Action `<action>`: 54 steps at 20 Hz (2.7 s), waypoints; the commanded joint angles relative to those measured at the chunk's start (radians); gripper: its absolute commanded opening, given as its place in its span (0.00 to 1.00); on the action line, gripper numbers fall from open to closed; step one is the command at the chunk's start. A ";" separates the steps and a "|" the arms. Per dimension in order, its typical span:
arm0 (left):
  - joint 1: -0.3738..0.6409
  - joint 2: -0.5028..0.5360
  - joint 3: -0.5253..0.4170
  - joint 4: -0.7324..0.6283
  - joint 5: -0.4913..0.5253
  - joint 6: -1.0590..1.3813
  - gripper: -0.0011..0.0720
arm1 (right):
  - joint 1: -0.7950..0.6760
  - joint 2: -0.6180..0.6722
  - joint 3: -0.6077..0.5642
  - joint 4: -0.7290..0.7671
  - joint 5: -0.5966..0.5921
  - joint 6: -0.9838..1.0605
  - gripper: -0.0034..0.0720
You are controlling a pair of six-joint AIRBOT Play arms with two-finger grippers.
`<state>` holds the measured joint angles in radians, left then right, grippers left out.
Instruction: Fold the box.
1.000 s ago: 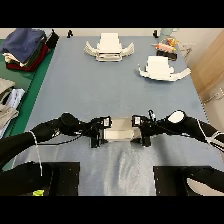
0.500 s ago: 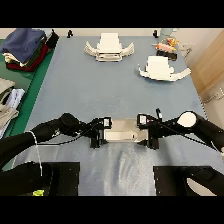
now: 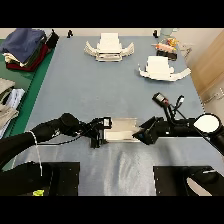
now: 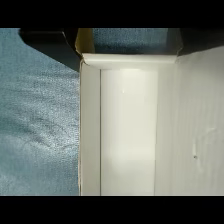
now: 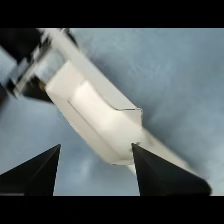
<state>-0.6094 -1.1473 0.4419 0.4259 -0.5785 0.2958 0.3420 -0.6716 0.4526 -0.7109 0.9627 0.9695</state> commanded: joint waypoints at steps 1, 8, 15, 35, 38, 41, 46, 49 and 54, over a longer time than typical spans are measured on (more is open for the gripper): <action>0.000 0.000 0.000 0.000 0.000 0.001 0.71 | 0.013 0.006 0.001 0.086 0.006 0.541 1.00; 0.000 0.000 0.000 0.000 0.001 0.001 0.71 | 0.145 -0.169 0.001 0.324 -0.016 0.327 0.33; 0.000 0.000 0.000 0.000 0.001 0.001 0.71 | 0.191 -0.327 0.183 0.259 -0.257 0.212 0.19; 0.000 0.000 0.000 0.000 0.000 0.001 0.71 | 0.195 -0.628 0.285 0.000 -0.264 0.196 0.05; 0.000 0.000 0.000 0.000 0.001 0.001 0.71 | 0.195 -0.628 0.285 0.000 -0.264 0.196 0.05; 0.000 0.000 0.000 0.000 0.000 0.001 0.71 | 0.195 -0.628 0.285 0.000 -0.264 0.196 0.05; 0.000 0.000 0.000 0.000 0.000 0.001 0.71 | 0.194 -0.607 0.294 0.001 -0.263 0.196 0.05; 0.000 0.000 0.000 0.000 0.001 0.001 0.71 | 0.193 -0.543 0.327 -0.012 -0.248 0.196 0.05; 0.000 0.000 0.000 0.000 0.001 0.001 0.71 | 0.194 -0.370 0.352 -0.125 -0.097 0.167 0.06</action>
<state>-0.6094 -1.1473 0.4419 0.4259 -0.5781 0.2970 0.5354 -1.1267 0.7937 -0.7734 0.7712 1.1603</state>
